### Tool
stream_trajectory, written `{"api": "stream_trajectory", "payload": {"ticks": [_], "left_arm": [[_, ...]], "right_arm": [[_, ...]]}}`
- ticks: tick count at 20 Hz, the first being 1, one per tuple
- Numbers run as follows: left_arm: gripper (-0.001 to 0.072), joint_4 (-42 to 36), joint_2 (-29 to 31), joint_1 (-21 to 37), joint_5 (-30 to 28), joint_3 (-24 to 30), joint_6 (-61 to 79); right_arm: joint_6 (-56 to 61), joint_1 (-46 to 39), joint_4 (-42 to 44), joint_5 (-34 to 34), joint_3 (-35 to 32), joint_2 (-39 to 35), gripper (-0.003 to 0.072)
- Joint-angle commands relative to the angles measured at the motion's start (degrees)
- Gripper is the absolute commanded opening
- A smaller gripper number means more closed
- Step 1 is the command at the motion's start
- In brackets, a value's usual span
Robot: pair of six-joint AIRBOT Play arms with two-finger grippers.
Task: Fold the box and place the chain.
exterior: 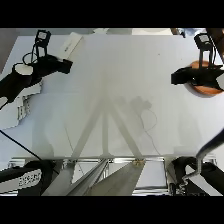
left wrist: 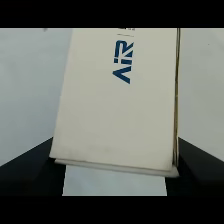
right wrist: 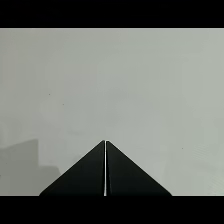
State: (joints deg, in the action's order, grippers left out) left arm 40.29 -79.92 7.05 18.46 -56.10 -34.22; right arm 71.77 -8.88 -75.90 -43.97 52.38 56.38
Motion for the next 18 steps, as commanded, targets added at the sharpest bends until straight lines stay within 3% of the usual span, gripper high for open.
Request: {"api": "stream_trajectory", "payload": {"ticks": [1,3,5,10,11,12,13,18], "left_arm": [[0.0003,24.63,-4.70,5.05,-0.81,-0.02,-28.76],[0.0005,41.11,-6.73,6.54,1.92,-0.02,-45.42],[0.0007,49.07,-8.26,7.30,4.87,-0.02,-51.98],[0.0052,49.18,-11.30,7.19,8.90,-0.02,-51.52],[0.0184,49.48,-11.32,7.21,9.46,-0.02,-51.43],[0.0571,49.51,-11.04,7.21,9.57,-0.02,-51.08],[0.0706,49.31,-10.49,7.21,9.31,-0.02,-51.15],[0.0708,49.31,-4.39,7.19,9.53,-0.02,-50.66]], "right_arm": [[0.00,-0.04,0.00,-0.02,0.07,-0.04,0.0014],[-0.02,-0.04,0.00,-0.02,0.07,-0.04,0.0014],[0.00,-0.04,0.00,-0.02,0.07,-0.04,0.0014],[0.00,-0.04,0.00,-0.02,0.07,-0.04,0.0014],[0.00,-0.04,0.00,-0.02,0.07,-0.04,0.0014],[0.00,-0.04,0.00,-0.02,0.07,-0.04,0.0014],[0.00,-0.04,0.00,-0.02,0.07,-0.04,0.0014],[0.00,-0.04,0.00,-0.02,0.07,-0.07,0.0014]]}}
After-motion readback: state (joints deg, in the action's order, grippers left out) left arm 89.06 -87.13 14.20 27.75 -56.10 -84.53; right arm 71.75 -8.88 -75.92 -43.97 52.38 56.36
